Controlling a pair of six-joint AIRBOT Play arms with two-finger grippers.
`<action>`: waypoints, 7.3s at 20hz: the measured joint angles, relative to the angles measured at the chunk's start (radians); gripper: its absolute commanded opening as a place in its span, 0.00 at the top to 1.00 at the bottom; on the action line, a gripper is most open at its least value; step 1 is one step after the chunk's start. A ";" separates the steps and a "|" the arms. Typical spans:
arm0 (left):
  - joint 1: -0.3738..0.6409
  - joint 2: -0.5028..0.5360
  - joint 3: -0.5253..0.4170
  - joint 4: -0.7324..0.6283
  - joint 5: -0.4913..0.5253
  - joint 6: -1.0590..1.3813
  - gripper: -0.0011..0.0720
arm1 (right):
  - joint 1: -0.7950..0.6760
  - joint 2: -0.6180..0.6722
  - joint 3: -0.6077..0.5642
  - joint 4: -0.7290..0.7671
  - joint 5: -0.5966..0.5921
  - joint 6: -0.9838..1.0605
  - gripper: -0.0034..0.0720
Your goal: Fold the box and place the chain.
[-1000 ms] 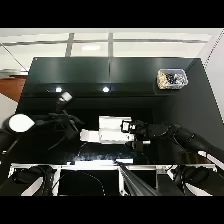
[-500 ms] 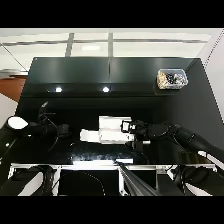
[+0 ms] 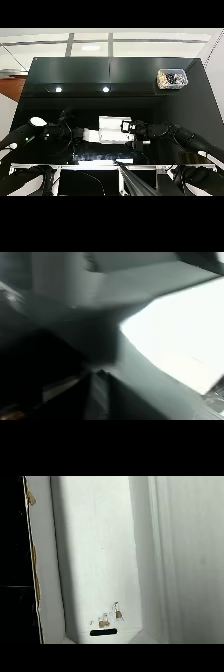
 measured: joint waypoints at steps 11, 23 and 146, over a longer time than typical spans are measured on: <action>-0.060 0.002 0.110 -0.018 -0.045 0.001 0.11 | 0.000 0.000 0.000 0.000 0.000 0.000 0.23; -0.240 0.026 0.148 -0.032 0.047 -0.092 0.13 | 0.000 0.000 0.000 0.000 -0.001 0.000 0.23; -0.746 -0.108 0.438 1.066 0.001 -1.403 0.94 | 0.061 0.097 0.001 -0.063 0.026 0.010 0.63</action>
